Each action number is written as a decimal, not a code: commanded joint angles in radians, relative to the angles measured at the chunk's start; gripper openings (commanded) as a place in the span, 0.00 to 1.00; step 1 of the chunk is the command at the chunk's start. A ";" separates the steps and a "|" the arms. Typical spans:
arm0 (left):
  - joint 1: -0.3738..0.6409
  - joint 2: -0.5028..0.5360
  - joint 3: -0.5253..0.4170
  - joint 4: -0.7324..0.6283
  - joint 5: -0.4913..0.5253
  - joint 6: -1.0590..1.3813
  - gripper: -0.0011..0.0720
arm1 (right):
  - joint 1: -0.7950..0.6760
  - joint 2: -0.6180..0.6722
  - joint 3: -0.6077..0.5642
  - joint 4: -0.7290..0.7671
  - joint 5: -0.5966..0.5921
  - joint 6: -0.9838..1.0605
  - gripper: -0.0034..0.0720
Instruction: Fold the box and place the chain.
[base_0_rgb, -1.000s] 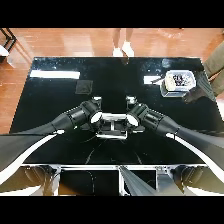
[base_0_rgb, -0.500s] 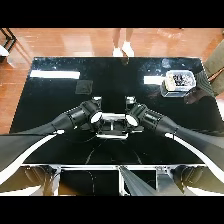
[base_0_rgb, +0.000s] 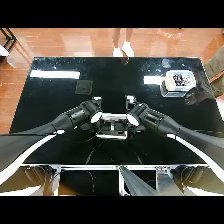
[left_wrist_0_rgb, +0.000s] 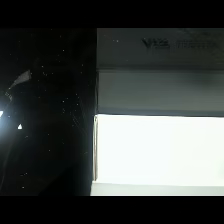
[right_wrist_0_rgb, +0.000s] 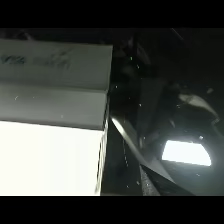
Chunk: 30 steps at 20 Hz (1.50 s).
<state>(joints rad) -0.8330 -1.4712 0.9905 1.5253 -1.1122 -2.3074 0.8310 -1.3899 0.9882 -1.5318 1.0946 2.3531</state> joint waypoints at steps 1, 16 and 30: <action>0.000 0.000 0.000 0.001 0.001 0.000 0.04 | -0.002 0.085 0.002 -0.016 0.068 -0.073 0.77; 0.001 0.000 0.000 -0.045 0.036 0.000 0.04 | -0.794 0.338 0.004 -0.100 -0.148 -0.330 0.99; 0.002 0.000 0.000 -0.054 0.026 -0.001 0.04 | -0.948 -0.315 0.539 0.108 -0.082 -0.320 0.75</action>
<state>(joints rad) -0.8314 -1.4712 0.9901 1.4731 -1.0832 -2.3077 -0.1116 -1.6169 1.4414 -1.4376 0.9936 1.9877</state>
